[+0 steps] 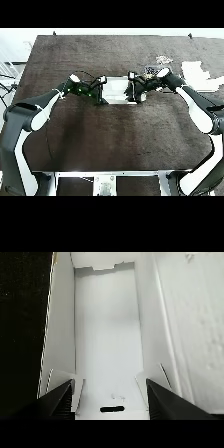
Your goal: Fold the box and place the chain.
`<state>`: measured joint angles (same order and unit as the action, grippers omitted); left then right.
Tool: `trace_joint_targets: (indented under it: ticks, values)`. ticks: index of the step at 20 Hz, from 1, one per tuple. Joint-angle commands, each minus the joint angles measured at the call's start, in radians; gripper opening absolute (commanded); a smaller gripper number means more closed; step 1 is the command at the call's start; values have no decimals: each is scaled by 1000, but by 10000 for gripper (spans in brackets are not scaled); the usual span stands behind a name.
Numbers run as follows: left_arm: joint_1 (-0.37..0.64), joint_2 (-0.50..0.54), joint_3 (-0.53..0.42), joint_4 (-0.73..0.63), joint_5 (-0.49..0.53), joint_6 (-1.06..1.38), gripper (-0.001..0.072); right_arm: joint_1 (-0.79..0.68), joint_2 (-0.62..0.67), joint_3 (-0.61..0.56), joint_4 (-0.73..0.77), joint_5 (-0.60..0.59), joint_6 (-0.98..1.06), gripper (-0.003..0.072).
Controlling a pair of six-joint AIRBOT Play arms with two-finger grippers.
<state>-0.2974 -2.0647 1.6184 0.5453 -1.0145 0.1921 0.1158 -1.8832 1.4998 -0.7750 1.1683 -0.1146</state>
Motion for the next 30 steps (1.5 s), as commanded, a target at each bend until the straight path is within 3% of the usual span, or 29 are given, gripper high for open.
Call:
trace_joint_targets:
  ticks: [1, 2, 3, 6, 10, 13, 18, 26, 30]
  values:
    - [0, 0, 0, 0, 1, -1, 401, -5, 0, 0, -32, 8, 37, 382]
    - [0, 0, 0, 0, 0, -1, 401, -8, 3, 0, -57, 28, 46, 214]
    - [0, 0, 0, 0, 1, -1, 401, -14, 7, 0, -70, 39, 83, 140]
    - [0, 0, 0, 0, 0, -1, 401, -39, 55, 0, -80, 37, 163, 16]
    - [0, 0, 0, 0, 0, -1, 401, -95, 159, 0, -83, 37, 303, 15]
    - [0, 0, 0, 0, 1, -1, 401, -164, 219, 0, -82, 37, 520, 14]
    - [0, 0, 0, 0, 1, -1, 401, -319, 225, -30, -65, 35, 830, 14]
    - [0, 0, 0, 0, 0, -1, 400, -348, 180, -211, 16, -37, 901, 14]
    - [0, 0, 0, 0, 0, -1, 401, -297, 112, -232, 51, -45, 954, 14]
